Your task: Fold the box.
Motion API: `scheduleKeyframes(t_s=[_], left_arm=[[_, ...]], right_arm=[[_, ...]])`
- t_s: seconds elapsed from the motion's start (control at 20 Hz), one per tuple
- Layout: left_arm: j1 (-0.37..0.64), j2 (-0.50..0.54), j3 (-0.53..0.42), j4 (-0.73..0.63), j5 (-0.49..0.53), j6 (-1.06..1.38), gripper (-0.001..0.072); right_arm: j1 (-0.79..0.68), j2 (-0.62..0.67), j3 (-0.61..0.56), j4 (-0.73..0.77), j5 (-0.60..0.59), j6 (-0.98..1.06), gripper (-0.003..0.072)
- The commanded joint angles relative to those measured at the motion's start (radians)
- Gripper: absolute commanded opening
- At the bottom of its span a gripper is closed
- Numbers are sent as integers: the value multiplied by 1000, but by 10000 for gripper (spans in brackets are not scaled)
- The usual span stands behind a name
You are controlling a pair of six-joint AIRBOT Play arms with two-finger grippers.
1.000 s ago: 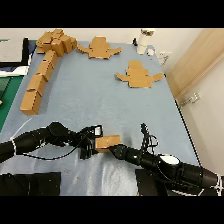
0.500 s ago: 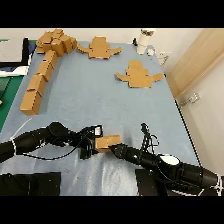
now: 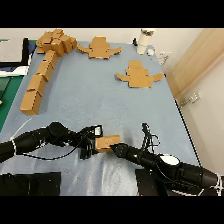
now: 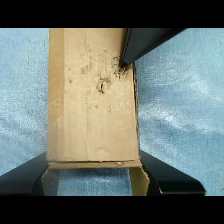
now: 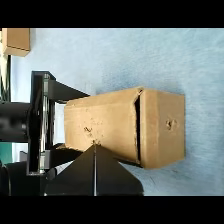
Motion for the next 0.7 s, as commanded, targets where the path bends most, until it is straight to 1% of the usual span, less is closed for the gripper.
scheduleKeyframes(t_s=[0.0, 0.15, 0.3, 0.5, 0.65], left_arm=[[0, 1, 1, 0, 0, 0, 526], [0, 1, 1, 0, 0, 0, 526], [0, 1, 1, 0, 0, 0, 526], [0, 1, 1, 0, 0, 0, 526], [0, 1, 1, 0, 0, 0, 526]], right_arm=[[0, -26, 0, 0, -6, 0, 4], [0, -72, 1, 1, 37, 0, 4], [0, -74, 7, -1, 36, 0, 4], [0, -53, 32, -49, 24, 0, 3], [1, -14, 48, -70, 0, -1, 3]])
